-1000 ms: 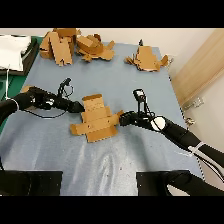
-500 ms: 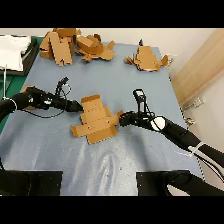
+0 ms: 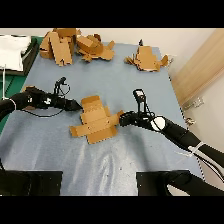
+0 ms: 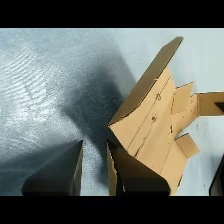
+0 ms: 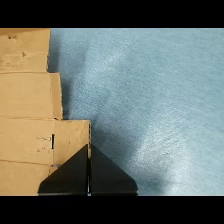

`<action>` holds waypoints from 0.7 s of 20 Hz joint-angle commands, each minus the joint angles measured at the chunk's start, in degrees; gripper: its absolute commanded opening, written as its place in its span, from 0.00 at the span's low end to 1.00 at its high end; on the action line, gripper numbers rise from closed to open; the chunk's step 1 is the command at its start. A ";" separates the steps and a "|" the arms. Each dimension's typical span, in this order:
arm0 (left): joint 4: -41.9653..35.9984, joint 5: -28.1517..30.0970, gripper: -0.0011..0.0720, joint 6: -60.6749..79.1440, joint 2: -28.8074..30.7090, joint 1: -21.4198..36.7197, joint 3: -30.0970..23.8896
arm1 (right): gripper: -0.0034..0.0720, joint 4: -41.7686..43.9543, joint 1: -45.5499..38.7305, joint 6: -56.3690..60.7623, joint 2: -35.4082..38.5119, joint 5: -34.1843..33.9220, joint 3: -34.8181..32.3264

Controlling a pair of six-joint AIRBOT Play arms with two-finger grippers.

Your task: Fold the box.

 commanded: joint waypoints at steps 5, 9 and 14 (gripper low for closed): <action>0.00 -0.85 0.35 -0.79 0.00 0.11 0.04 | 0.05 0.00 0.07 0.00 -0.02 0.00 -0.02; -0.42 -3.04 0.68 -0.68 0.00 0.13 0.07 | 0.05 0.00 0.07 0.00 -0.02 0.00 -0.02; -0.31 -4.09 0.68 -1.11 0.02 1.03 0.90 | 0.05 -0.02 0.04 0.00 -0.02 0.02 -0.02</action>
